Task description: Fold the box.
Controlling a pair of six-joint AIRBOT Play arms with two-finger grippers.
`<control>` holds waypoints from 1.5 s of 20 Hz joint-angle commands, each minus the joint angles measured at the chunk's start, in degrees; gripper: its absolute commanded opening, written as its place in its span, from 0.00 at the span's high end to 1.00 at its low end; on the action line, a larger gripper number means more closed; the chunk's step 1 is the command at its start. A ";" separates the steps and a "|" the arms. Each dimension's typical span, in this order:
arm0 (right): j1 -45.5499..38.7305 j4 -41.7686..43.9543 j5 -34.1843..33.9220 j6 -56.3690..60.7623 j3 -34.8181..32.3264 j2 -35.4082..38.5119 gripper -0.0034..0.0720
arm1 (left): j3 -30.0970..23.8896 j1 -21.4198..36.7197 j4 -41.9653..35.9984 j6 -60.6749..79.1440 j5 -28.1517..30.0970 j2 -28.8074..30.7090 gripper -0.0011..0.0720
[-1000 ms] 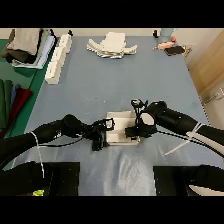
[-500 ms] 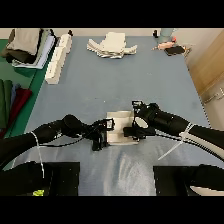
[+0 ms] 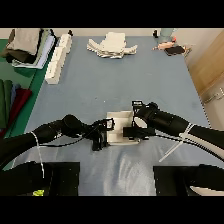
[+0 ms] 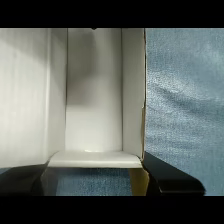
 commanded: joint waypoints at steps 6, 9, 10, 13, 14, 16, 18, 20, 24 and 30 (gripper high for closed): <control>0.09 -1.92 6.14 -1.79 5.55 6.58 0.37 | 0.00 0.02 0.02 0.02 -0.02 0.02 0.27; -2.58 -7.52 11.34 -4.11 7.52 11.06 0.68 | 0.00 0.02 0.02 0.02 -0.04 0.02 0.27; -5.49 -7.28 11.87 -6.23 7.50 12.13 0.84 | 0.00 0.02 0.02 0.02 -0.02 0.02 0.27; -18.53 -0.22 9.60 -18.40 7.26 11.56 0.93 | 0.00 0.02 0.02 0.02 -0.02 0.02 0.27; -23.04 4.42 7.72 -23.74 7.21 10.03 0.93 | 0.00 0.02 0.02 0.02 -0.02 0.02 0.27; -31.58 17.90 4.42 -35.28 7.23 5.01 0.93 | 0.00 0.02 0.04 0.02 -0.04 0.02 0.27; -37.35 35.52 3.48 -46.64 7.23 -1.51 0.93 | 0.00 0.02 0.02 0.02 -0.04 0.02 0.27; -39.85 51.78 4.31 -59.82 7.30 -8.00 0.93 | 0.00 0.02 0.02 0.02 -0.02 0.02 0.27; -39.47 69.16 12.11 -74.31 7.39 -14.86 0.94 | 0.00 0.02 0.02 0.02 -0.02 0.02 0.27; -32.79 62.99 18.38 -81.00 6.12 -10.84 0.94 | 0.00 0.02 0.02 0.02 -0.04 0.02 0.27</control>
